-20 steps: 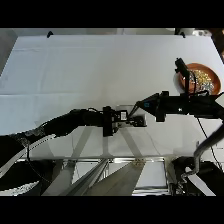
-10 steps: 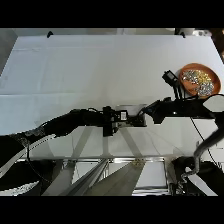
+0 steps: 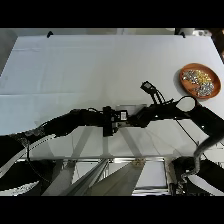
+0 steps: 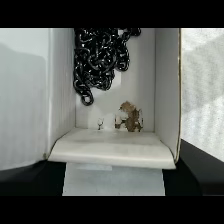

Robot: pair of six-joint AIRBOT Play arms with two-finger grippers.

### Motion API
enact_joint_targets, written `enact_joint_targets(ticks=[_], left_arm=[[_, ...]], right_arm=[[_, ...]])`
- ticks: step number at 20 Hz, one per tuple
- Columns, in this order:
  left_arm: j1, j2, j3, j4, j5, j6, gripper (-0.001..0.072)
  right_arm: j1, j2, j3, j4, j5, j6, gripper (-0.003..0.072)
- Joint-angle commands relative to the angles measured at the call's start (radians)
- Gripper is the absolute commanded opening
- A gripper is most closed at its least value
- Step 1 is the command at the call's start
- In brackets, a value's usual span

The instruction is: Fold the box and place the chain.

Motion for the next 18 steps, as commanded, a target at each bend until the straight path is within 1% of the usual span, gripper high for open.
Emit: enact_joint_targets(ticks=[1,2,5,6,7,8,10,11,12,14,15,16,18], left_arm=[[0.001,0.001,0.0,0.0,0.0,0.0,0.0196],[0.001,0.001,0.0,0.0,0.0,0.0,0.0196],[0.001,0.001,0.0,0.0,0.0,0.0,0.0196],[0.001,0.001,0.0,0.0,0.0,0.0,0.0196],[0.001,0.001,0.0,0.0,0.0,0.0,0.0196],[0.001,0.001,0.0,0.0,0.0,0.0,0.0196],[0.001,0.001,0.0,0.0,0.0,0.0,0.0196],[0.001,0.001,0.0,0.0,0.0,0.0,0.0196],[0.001,0.001,0.0,0.0,0.0,0.0,0.0196],[0.001,0.001,0.0,0.0,0.0,0.0,0.0196],[0.001,0.001,0.0,0.0,0.0,0.0,0.0196],[0.001,0.001,0.0,0.0,0.0,0.0,0.0196],[0.001,0.001,0.0,0.0,0.0,0.0,0.0196]], right_arm=[[0.025,-0.028,0.0,0.043,-0.031,0.002,0.0076],[0.025,-0.028,0.0,0.047,-0.03,0.002,0.0125],[0.025,-0.027,0.0,0.056,-0.025,0.003,0.0137],[0.025,-0.023,0.001,0.055,-0.016,0.003,0.0182],[0.025,-0.011,0.001,0.054,0.004,0.003,0.0199],[0.024,0.009,0.01,0.042,0.042,0.011,0.02],[0.024,0.06,0.068,-0.06,0.168,0.122,0.0194],[0.024,0.091,0.112,-0.144,0.251,0.189,0.0189],[0.024,0.114,0.155,-0.229,0.339,0.243,0.0167],[0.024,0.138,0.24,-0.412,0.499,0.348,0.0175],[0.024,0.138,0.267,-0.49,0.541,0.398,0.0175],[0.024,0.137,0.281,-0.552,0.541,0.443,0.0175],[0.024,0.115,0.282,-0.618,0.517,0.501,0.0175]])
